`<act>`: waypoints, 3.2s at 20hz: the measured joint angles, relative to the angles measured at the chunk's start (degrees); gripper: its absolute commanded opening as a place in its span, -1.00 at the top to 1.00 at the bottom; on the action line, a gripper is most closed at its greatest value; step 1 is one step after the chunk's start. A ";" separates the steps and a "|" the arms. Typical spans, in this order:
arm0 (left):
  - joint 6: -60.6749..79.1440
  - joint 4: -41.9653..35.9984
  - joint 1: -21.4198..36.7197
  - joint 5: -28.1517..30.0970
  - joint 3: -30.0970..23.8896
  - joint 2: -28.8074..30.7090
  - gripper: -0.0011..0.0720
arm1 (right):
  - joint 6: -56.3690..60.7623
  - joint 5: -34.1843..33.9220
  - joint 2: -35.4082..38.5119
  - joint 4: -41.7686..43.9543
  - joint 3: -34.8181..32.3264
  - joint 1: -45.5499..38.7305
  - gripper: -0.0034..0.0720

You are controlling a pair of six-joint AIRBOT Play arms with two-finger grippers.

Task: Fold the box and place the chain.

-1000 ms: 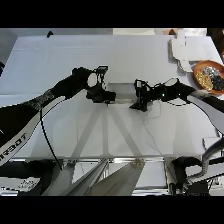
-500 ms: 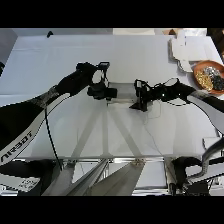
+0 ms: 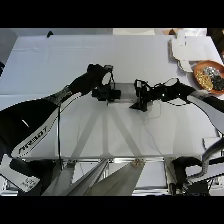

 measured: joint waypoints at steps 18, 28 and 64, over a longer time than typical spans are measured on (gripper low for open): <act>-7.23 2.36 -2.10 -1.07 0.59 -2.58 0.57 | 0.00 0.00 0.00 0.00 0.00 0.00 -0.14; -4.07 2.84 -2.12 -5.40 0.48 1.92 -0.27 | 0.11 0.04 0.00 0.09 0.00 0.00 -0.14; 112.17 -40.83 28.13 -0.68 -22.05 19.12 -0.94 | 0.02 0.00 0.00 0.00 0.00 0.00 -0.14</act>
